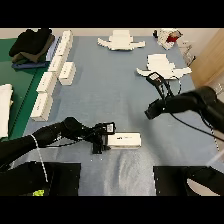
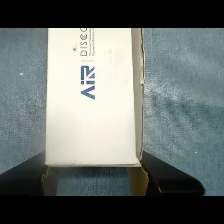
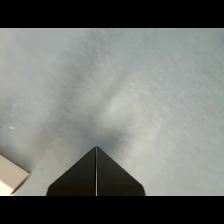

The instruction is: Fold the box.

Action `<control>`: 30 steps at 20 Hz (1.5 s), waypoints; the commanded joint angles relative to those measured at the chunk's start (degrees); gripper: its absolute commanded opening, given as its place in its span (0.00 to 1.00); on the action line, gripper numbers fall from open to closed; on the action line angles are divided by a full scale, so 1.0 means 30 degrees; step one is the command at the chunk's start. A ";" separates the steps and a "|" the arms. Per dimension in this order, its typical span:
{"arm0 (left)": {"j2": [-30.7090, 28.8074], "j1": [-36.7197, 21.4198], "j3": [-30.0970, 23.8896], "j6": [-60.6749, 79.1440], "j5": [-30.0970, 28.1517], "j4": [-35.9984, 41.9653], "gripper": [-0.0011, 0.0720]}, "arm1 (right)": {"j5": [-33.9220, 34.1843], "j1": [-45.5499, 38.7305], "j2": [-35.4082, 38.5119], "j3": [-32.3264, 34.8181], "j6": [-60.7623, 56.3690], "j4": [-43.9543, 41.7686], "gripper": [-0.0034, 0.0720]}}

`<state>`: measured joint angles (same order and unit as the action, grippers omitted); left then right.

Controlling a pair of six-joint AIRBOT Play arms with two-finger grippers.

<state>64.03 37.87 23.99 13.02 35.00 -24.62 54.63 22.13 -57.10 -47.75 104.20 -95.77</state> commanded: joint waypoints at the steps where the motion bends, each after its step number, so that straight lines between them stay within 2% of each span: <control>1: 0.0000 -0.0007 0.0015 0.0007 -0.0007 -0.0007 0.58 | 0.2754 -0.2324 -0.3891 -0.3053 0.1865 -0.1559 0.05; 5: 0.0000 -0.0007 0.0015 0.0007 -0.0007 -0.0007 0.58 | 0.2550 -0.2339 -0.5712 -0.4612 0.1843 -0.1938 0.05; 11: -0.0168 -0.0051 0.0022 -0.0517 -0.0036 -0.0044 0.58 | 0.2455 -0.2346 -0.5712 -0.4612 0.1785 -0.1858 0.05; 14: -0.1311 -0.0903 0.0022 -0.2994 -0.0051 -0.0517 0.58 | 0.2455 -0.2346 -0.5719 -0.4612 0.1785 -0.1865 0.05; 16: -0.2878 -0.2273 0.0022 -0.6317 -0.0044 -0.2521 0.58 | 0.2455 -0.2346 -0.5719 -0.4612 0.1785 -0.1865 0.05; 18: -0.4758 -0.4204 0.0022 -1.0469 -0.0051 -0.6003 0.58 | 0.2455 -0.2346 -0.5712 -0.4612 0.1792 -0.1865 0.05; 20: -0.6288 -0.6652 0.0015 -1.5584 -0.0036 -0.9894 0.58 | 0.2455 -0.2346 -0.5712 -0.4612 0.1792 -0.1865 0.05; 22: -0.6921 -0.9435 0.0015 -1.9467 -0.0029 -1.2706 0.58 | 0.2455 -0.2346 -0.5719 -0.4612 0.1792 -0.1865 0.05; 24: -0.6703 -1.1803 -0.0044 -2.0203 -0.0175 -1.2823 0.58 | 0.2455 -0.2346 -0.5719 -0.4612 0.1785 -0.1858 0.05; 26: -0.5938 -1.3325 -0.0044 -2.0218 -0.0896 -1.2786 0.58 | 0.2455 -0.2346 -0.5719 -0.4612 0.1785 -0.1865 0.05; 30: -0.4386 -1.3865 -0.0036 -2.1274 -0.3519 -1.2794 0.58 | 0.2455 -0.2346 -0.5719 -0.4612 0.1785 -0.1865 0.05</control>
<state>48.49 -1.02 23.88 -45.98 30.26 -61.32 62.00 15.11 -74.22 -61.54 109.58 -101.34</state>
